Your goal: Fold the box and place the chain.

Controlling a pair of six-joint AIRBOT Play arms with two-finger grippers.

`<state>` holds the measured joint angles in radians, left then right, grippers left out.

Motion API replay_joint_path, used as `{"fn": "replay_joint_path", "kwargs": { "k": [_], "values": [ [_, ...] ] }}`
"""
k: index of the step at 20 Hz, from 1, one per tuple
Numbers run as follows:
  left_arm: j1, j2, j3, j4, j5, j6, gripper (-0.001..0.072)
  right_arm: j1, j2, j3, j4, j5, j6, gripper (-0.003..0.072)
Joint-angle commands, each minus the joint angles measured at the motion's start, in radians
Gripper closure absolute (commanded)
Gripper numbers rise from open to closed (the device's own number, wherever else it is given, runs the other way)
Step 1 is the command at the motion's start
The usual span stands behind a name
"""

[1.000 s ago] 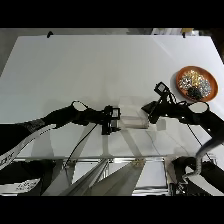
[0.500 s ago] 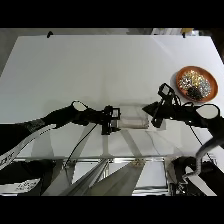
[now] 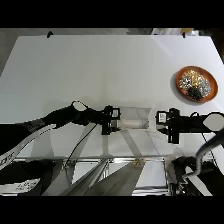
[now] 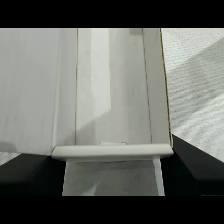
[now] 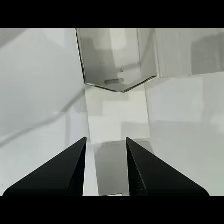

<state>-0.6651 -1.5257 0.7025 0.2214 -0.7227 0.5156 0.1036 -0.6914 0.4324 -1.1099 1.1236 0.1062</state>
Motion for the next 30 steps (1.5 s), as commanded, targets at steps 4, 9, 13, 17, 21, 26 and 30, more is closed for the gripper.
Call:
{"fn": "replay_joint_path", "kwargs": {
  "k": [4,9,13,17,21,26,30],
  "values": [
    [0.001,0.0,0.0,0.0,0.0,0.0,0.032,0.0,-0.099,-0.005,0.119,-0.074,-0.195,0.0531],
    [0.001,0.0,0.0,0.0,0.0,0.0,0.032,0.0,-0.204,-0.009,0.142,-0.143,-0.237,0.0529],
    [0.001,0.0,0.0,0.0,0.0,0.0,0.032,0.0,-0.236,-0.01,0.196,-0.183,-0.24,0.053],
    [0.001,0.0,0.0,0.0,0.0,0.0,0.032,0.012,-0.275,-0.013,0.241,-0.184,-0.257,0.053],
    [0.001,0.0,0.0,0.0,0.0,0.0,0.032,0.071,-0.315,-0.023,0.268,-0.216,-0.267,0.0534],
    [0.001,0.0,0.0,0.0,0.0,0.0,0.032,0.083,-0.348,-0.023,0.374,-0.249,-0.293,0.0604],
    [0.001,0.0,0.0,0.0,0.001,0.0,0.032,0.083,-0.369,-0.024,0.391,-0.25,-0.299,0.0481]
  ]
}}
